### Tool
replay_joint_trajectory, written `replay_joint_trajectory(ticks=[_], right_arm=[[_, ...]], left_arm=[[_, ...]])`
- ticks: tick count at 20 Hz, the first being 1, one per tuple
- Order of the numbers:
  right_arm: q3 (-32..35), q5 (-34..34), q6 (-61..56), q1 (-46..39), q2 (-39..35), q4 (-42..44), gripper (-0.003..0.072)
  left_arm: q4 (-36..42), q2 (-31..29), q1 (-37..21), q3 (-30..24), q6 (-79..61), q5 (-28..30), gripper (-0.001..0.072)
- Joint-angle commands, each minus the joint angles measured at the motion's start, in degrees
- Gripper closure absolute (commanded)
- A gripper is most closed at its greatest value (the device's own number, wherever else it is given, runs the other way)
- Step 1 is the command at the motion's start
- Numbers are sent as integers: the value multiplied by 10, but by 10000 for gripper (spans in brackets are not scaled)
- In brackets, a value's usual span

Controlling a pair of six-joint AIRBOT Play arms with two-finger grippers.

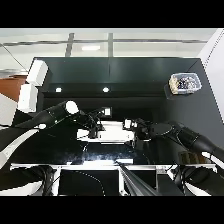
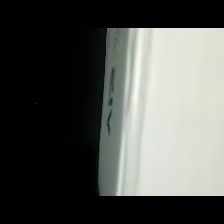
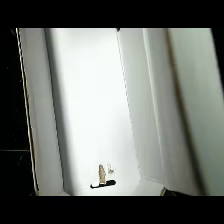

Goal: Fold the box and place the chain.

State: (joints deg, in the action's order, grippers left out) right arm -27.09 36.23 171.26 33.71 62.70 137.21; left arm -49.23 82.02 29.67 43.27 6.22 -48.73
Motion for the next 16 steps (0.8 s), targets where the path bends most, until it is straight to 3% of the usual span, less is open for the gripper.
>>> replay_joint_trajectory(ticks=[1, 7, 16], right_arm=[[0, -6, 0, 0, 6, -7, -12], [0, -45, 0, 52, 26, -8, -12], [0, -47, 0, 50, 27, -14, -12]], left_arm=[[0, 0, 0, 1, 0, 4, 687], [0, 0, 0, 1, 0, 3, 687], [0, 0, 0, 1, 0, 3, 687]])
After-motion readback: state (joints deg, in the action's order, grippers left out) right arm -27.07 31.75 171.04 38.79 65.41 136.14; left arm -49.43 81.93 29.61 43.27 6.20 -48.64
